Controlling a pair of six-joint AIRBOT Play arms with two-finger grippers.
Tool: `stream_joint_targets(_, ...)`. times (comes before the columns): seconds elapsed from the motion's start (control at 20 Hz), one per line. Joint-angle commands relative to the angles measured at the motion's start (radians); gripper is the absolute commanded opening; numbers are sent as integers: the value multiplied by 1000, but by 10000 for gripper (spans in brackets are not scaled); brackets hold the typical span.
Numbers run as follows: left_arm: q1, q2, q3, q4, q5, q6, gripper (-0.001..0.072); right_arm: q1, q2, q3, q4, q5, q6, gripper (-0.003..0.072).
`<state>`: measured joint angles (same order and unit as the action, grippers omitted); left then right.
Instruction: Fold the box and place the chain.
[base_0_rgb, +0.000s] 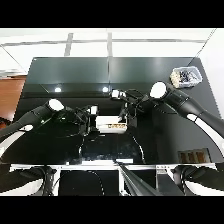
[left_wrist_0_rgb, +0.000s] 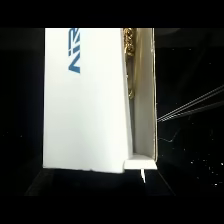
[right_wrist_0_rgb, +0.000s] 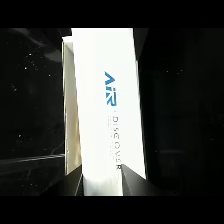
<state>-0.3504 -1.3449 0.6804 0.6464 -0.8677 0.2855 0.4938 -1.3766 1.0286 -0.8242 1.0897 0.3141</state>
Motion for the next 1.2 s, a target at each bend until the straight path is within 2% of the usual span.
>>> stream_joint_targets(0.0,1,0,0,0,0,-2,406,1,0,-1,-13,16,4,238)
stream_joint_targets(0.05,1,0,0,0,0,-1,406,1,0,-1,-24,17,11,278)
stream_joint_targets(0.75,1,0,0,0,0,-1,406,1,0,-1,-48,35,26,281)
stream_joint_targets(0.8,1,0,0,0,0,-1,406,1,0,-1,-48,35,26,338)
stream_joint_targets(1.15,1,0,0,0,0,-1,406,1,0,-1,-48,40,31,339)
